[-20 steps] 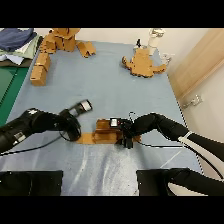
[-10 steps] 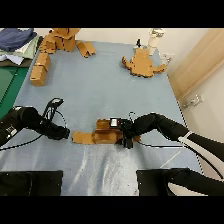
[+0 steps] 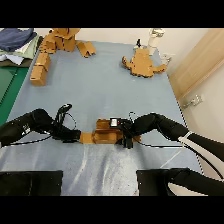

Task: Fold the box.

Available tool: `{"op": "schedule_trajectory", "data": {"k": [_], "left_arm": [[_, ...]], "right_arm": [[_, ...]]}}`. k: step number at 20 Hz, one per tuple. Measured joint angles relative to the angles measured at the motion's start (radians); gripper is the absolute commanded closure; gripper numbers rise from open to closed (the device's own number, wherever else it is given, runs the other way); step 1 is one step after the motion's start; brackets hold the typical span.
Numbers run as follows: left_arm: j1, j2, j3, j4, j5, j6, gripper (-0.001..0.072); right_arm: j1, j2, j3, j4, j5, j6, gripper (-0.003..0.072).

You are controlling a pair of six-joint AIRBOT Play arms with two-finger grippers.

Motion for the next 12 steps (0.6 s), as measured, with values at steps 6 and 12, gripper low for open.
{"op": "schedule_trajectory", "data": {"k": [6,12], "left_arm": [[-0.018,-0.027,-0.001,-0.125,0.029,0.085,0.0699],[-0.022,-0.036,-0.002,-0.251,-0.019,0.160,0.0699]], "right_arm": [[0.000,0.000,0.000,0.000,0.000,0.000,0.0184],[0.000,0.000,0.000,0.000,0.000,0.000,0.0184]]}}
